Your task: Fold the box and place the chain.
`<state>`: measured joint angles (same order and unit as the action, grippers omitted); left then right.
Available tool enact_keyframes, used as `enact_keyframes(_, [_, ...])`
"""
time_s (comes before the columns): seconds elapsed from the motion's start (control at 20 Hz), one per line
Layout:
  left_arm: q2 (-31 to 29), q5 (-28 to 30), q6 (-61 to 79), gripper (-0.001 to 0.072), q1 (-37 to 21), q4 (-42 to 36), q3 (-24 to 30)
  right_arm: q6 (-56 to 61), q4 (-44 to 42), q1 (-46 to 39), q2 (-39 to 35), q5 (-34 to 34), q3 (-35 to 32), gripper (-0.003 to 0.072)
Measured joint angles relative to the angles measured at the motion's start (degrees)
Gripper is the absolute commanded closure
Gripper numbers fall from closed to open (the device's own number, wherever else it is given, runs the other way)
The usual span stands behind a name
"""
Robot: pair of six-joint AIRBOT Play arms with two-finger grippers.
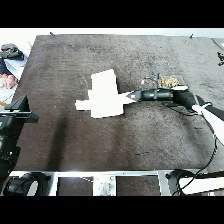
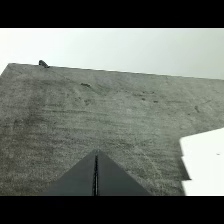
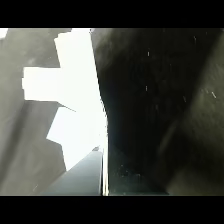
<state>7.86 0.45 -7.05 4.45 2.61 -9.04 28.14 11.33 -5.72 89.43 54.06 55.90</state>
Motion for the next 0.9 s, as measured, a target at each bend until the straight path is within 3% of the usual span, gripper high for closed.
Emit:
enact_keyframes(0.2, [0.0,-0.6,0.0,0.0699,0.0,0.0,0.0,2.3,0.9,7.2,-0.5,-13.2,-0.6,0.0699])
enact_keyframes(0.35, [0.0,-1.9,0.0,0.0697,0.0,0.0,0.0,5.3,1.6,9.8,-0.7,-19.2,-1.2,0.0699])
enact_keyframes(0.4, [0.0,-2.5,0.0,0.0462,0.0,0.0,0.0,6.4,1.6,10.5,-0.9,-20.9,-2.0,0.0699])
enact_keyframes(0.45, [0.0,-3.0,0.2,0.0007,0.0,0.2,0.0,6.9,1.4,11.1,-1.4,-22.7,-2.9,0.0699])
enact_keyframes(0.5, [0.0,-3.4,0.8,0.0048,0.0,0.2,0.0,7.1,1.1,11.8,-1.9,-24.4,-3.9,0.0699])
enact_keyframes(0.9, [2.4,-10.5,9.7,0.0045,0.0,0.2,-1.0,4.1,0.4,13.9,-3.1,-31.4,-6.2,0.0698])
